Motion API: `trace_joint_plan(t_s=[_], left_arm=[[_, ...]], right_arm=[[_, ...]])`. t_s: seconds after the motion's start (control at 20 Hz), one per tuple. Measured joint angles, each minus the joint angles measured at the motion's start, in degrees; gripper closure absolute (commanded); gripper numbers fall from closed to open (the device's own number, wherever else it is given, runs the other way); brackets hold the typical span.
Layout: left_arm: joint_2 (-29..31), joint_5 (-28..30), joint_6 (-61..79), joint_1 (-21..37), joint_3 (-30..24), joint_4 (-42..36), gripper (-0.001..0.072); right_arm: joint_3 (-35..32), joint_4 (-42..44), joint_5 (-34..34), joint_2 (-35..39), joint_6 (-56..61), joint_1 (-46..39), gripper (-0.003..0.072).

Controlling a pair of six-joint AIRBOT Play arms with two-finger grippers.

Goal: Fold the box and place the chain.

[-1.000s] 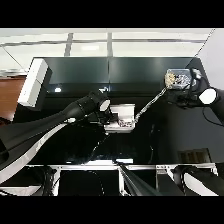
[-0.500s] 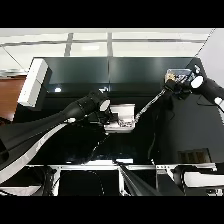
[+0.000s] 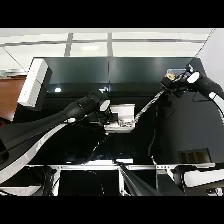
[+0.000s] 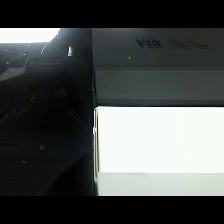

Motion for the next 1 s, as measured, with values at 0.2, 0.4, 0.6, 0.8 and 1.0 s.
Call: trace_joint_plan(t_s=[0.2, 0.4, 0.6, 0.8, 1.0], left_arm=[[0.00, 0.00, 0.00, 0.02, 0.00, -0.02, 0.0681], [0.00, 0.00, 0.00, 0.02, 0.00, -0.02, 0.0681], [0.00, 0.00, 0.00, 0.00, 0.00, -0.02, 0.0681], [0.00, 0.00, 0.00, 0.00, 0.00, -0.02, 0.0681], [0.00, 0.00, 0.00, 0.00, 0.00, -0.02, 0.0681]], right_arm=[[0.13, 0.07, 4.76, 4.85, -4.94, -0.07, 0.0674], [0.31, -0.33, 9.35, 16.92, -9.35, -0.72, 0.0673], [0.46, 3.30, 19.82, 31.23, -15.34, -0.63, 0.0673], [0.52, 10.88, 29.73, 42.32, -19.43, -0.59, 0.0674], [0.52, 20.39, 35.36, 47.36, -21.84, -0.17, 0.0674]])
